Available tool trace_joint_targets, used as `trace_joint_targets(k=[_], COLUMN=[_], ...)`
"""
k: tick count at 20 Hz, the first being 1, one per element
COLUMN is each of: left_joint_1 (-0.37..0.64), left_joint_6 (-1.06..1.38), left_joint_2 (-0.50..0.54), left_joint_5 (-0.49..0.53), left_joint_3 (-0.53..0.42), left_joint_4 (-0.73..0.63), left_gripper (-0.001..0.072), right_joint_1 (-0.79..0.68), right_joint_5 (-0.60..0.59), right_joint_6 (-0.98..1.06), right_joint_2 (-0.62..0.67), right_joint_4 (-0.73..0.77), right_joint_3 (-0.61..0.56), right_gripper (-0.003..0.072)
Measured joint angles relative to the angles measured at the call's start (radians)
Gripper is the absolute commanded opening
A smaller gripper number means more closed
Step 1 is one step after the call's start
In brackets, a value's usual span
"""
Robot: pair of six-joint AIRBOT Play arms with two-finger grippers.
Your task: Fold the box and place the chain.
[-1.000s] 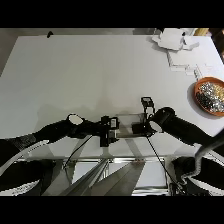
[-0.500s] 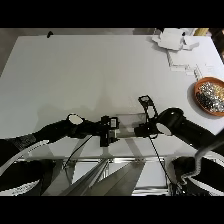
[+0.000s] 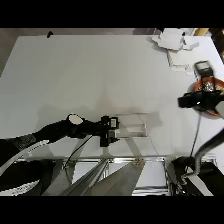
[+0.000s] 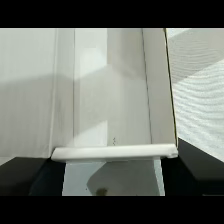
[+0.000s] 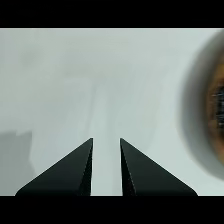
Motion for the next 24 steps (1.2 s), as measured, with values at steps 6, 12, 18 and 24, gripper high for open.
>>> trace_joint_targets(k=[6,12,18,24], left_joint_1=[0.0,0.0,0.0,0.0], left_joint_6=[0.0,0.0,0.0,0.0], left_joint_2=[0.0,0.0,0.0,0.0], left_joint_5=[-0.005,-0.014,-0.014,-0.014], left_joint_3=[0.0,0.0,0.0,0.0], left_joint_4=[0.0,0.0,0.0,0.0], left_gripper=[0.0209,0.0208,0.0208,0.0208], right_joint_1=[-0.36,-0.543,-0.579,-0.584], right_joint_5=[-0.234,-0.211,-0.174,-0.17], right_joint_6=[-0.053,-0.098,-0.135,-0.17], right_joint_2=[-0.194,-0.446,-0.564,-0.633], right_joint_4=[-0.002,0.049,0.074,0.121], right_joint_3=[0.02,0.149,0.214,0.223], right_gripper=[0.017,0.0181,0.0204,0.02])
